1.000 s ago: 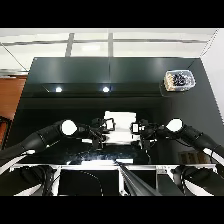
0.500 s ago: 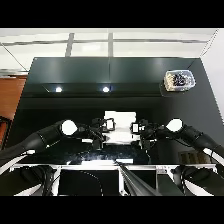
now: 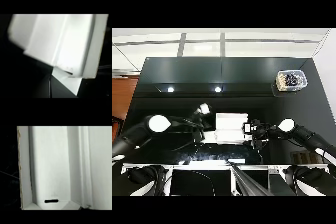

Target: Fold the box and place the chain.

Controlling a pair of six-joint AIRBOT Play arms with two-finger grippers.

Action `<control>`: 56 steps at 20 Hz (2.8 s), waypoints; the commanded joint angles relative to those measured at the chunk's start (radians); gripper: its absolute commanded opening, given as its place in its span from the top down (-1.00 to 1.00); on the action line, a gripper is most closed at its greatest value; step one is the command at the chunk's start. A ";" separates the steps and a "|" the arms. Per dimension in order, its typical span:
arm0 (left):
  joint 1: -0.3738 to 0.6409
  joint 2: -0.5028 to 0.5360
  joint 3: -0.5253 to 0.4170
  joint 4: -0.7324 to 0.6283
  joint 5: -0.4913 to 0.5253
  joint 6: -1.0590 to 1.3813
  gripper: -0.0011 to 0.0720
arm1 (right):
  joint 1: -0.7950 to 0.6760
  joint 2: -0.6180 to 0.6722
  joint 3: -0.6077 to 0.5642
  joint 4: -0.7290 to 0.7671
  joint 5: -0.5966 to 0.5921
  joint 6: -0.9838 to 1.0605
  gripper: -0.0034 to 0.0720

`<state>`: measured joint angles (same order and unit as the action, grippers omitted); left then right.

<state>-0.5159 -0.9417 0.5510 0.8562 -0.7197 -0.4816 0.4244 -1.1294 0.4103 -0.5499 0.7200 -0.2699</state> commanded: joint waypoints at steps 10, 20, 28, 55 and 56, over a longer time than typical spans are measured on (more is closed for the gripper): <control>0.562 0.095 -0.257 -0.063 -0.294 -1.030 0.90 | 0.000 -0.001 0.000 0.000 0.000 0.001 -0.38; 0.553 -0.223 -0.283 -0.397 -0.340 -0.534 0.91 | 0.000 -0.001 0.000 0.000 0.001 0.001 -0.38; 0.404 -0.304 -0.197 -0.420 -0.332 -0.480 0.91 | 0.000 -0.001 0.000 0.000 0.000 0.001 -0.38; -0.100 -0.277 0.097 -0.002 -0.065 -1.123 -0.96 | 0.000 -0.001 0.000 0.000 0.001 0.001 -0.38; -0.121 -0.278 0.103 0.050 -0.066 -1.184 -0.96 | 0.000 -0.001 0.000 0.000 0.001 0.001 -0.38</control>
<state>-0.5896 -1.2194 0.6464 0.7998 -0.8196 -1.4960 0.4244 -1.1294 0.4103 -0.5499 0.7204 -0.2691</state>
